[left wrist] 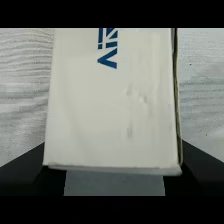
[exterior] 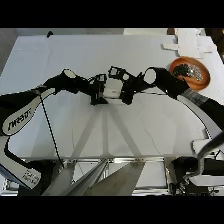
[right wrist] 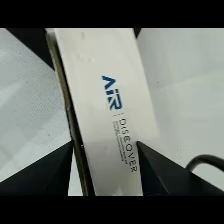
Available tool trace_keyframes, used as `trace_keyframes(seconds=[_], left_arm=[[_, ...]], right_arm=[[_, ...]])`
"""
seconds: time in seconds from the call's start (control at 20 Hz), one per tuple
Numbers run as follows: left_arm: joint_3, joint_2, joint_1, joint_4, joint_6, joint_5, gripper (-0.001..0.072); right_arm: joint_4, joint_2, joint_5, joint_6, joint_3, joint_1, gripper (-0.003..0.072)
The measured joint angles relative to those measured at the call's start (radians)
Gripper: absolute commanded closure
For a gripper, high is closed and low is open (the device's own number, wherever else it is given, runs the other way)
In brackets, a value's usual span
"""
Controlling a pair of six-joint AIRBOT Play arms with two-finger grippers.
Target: Fold the box and place the chain.
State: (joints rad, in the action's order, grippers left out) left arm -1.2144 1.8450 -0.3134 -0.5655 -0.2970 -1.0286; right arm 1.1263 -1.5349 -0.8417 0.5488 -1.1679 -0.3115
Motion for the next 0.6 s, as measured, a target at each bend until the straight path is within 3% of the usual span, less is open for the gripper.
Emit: trace_keyframes(seconds=[0.3,0.35,0.4,0.45,0.6], left_arm=[[0.000,0.000,0.000,-0.002,-0.004,-0.003,0.0435],[0.000,0.000,0.000,-0.002,-0.003,-0.003,0.0435],[0.000,0.000,0.000,-0.001,-0.003,-0.003,0.0435],[0.000,0.000,0.000,-0.001,-0.002,-0.003,0.0435],[0.000,0.000,0.000,-0.001,-0.002,-0.002,0.0435]], right_arm=[[0.004,0.056,-0.023,0.027,0.003,0.000,0.0216],[-0.004,0.068,-0.012,0.048,0.002,0.000,0.0304],[-0.017,0.077,0.000,0.081,0.002,0.001,0.0529],[-0.036,0.083,0.014,0.118,0.000,0.002,0.0669],[-0.129,0.084,0.040,0.233,-0.001,0.002,0.0672]])
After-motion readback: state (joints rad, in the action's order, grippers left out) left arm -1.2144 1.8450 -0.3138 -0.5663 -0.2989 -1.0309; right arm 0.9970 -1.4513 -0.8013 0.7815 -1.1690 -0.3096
